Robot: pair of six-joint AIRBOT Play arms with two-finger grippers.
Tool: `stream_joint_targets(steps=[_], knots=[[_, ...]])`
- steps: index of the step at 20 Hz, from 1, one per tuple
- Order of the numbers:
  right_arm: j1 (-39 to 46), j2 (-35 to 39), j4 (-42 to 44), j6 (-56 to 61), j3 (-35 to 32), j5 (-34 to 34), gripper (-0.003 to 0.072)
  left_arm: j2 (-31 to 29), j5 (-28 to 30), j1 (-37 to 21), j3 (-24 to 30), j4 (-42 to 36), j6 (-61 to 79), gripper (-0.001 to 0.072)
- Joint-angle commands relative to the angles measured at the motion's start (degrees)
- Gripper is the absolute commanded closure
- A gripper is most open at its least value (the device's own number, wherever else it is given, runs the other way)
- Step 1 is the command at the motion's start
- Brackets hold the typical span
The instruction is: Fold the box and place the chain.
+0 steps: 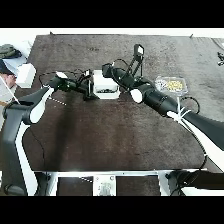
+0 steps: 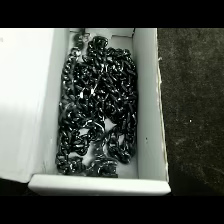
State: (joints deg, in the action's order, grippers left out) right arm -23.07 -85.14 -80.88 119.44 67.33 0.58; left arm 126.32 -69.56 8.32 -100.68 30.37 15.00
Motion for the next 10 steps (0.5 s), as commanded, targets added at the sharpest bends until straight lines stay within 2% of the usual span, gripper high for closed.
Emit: stream_joint_targets(steps=[1,5,7,9,10], knots=[[2.8,3.8,-7.1,-0.3,-2.1,-9.5,0.0194,0.0,0.0,0.0,0.0,0.0,0.0,0.0486],[10.2,9.9,-8.9,-0.3,-8.1,-21.4,0.0202,0.0,0.0,0.0,0.0,0.0,0.0,0.0486],[15.3,9.0,-8.9,-0.3,-9.4,-25.1,0.0202,0.0,0.0,0.0,0.0,0.0,0.0,0.0485],[19.8,6.2,-8.9,-0.3,-9.5,-25.9,0.0204,0.0,0.0,0.0,0.0,0.0,0.0,0.0486],[21.6,4.5,-8.9,-0.3,-9.5,-25.9,0.0296,0.0,0.0,0.0,0.0,0.0,0.0,0.0485]])
